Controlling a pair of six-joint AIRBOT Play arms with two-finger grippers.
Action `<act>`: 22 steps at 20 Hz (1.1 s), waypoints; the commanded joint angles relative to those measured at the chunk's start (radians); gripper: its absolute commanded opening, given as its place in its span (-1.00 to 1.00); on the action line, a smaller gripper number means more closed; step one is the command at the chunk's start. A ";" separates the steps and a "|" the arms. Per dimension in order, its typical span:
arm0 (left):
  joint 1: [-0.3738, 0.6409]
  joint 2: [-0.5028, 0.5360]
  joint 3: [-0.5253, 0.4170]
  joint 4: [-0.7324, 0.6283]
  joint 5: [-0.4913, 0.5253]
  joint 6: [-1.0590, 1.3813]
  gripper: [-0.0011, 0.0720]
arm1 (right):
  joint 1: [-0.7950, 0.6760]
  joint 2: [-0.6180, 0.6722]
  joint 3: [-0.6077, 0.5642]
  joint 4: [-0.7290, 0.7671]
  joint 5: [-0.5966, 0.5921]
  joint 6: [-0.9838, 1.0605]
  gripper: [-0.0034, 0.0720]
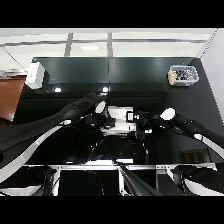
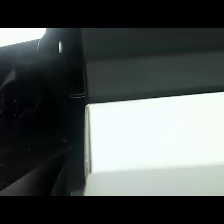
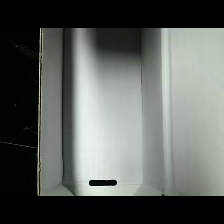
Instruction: Fold the box and place the chain.
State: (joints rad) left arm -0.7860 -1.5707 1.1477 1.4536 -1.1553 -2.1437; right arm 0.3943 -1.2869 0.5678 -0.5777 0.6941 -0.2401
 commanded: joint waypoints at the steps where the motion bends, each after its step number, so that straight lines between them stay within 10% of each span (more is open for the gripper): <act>1: 0.001 0.001 0.001 0.004 0.000 -0.003 0.11 | 0.000 0.000 0.001 0.000 0.001 0.001 -0.44; 11: 0.002 0.001 0.022 0.005 -0.002 -0.003 0.11 | 0.000 0.000 0.001 0.000 0.001 0.001 -0.44; 16: 0.001 0.000 0.023 0.003 0.001 -0.003 -0.91 | 0.000 0.000 0.001 0.000 0.001 0.001 -0.44; 22: 0.001 0.000 0.023 0.000 0.000 -0.003 -0.91 | 0.000 0.000 0.001 0.000 0.001 0.001 -0.44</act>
State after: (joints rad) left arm -0.7849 -1.5707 1.1698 1.4605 -1.1557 -2.1494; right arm 0.3943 -1.2869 0.5678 -0.5770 0.6949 -0.2390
